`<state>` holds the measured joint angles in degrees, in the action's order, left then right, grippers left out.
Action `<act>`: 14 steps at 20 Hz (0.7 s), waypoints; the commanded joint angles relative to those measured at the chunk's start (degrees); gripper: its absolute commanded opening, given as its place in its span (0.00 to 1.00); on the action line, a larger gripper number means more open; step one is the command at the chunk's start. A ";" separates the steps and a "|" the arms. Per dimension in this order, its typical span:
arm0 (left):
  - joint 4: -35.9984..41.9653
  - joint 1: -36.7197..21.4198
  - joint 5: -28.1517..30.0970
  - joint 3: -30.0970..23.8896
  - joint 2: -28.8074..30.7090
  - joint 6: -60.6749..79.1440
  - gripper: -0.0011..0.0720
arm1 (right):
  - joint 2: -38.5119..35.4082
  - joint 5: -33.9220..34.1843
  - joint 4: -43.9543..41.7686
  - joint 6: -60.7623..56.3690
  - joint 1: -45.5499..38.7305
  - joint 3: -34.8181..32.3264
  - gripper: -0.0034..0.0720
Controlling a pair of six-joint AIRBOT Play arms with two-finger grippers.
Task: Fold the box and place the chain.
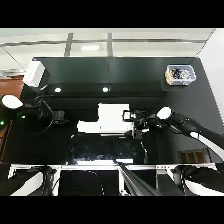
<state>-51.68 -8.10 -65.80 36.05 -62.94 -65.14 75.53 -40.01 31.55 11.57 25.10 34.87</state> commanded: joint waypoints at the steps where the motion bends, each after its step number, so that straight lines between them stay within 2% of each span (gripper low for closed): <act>1: 17.49 -9.68 -1.84 -7.74 -3.65 0.94 0.05 | 0.02 -0.02 0.00 0.00 0.02 0.02 0.39; 4: 17.75 -6.51 -0.90 -8.48 -8.72 3.28 0.05 | 0.04 0.00 0.00 0.00 0.02 0.02 0.39; 7: 18.08 0.74 2.12 -7.65 -11.96 3.32 0.05 | 0.02 0.00 0.00 0.00 0.02 0.02 0.39; 10: 18.10 7.61 3.08 -5.20 -14.08 4.50 0.05 | 0.02 -0.02 0.00 0.00 0.02 0.02 0.39; 14: 18.18 11.87 1.97 -1.86 -15.02 7.63 0.05 | 0.02 0.00 0.00 0.00 0.02 0.02 0.39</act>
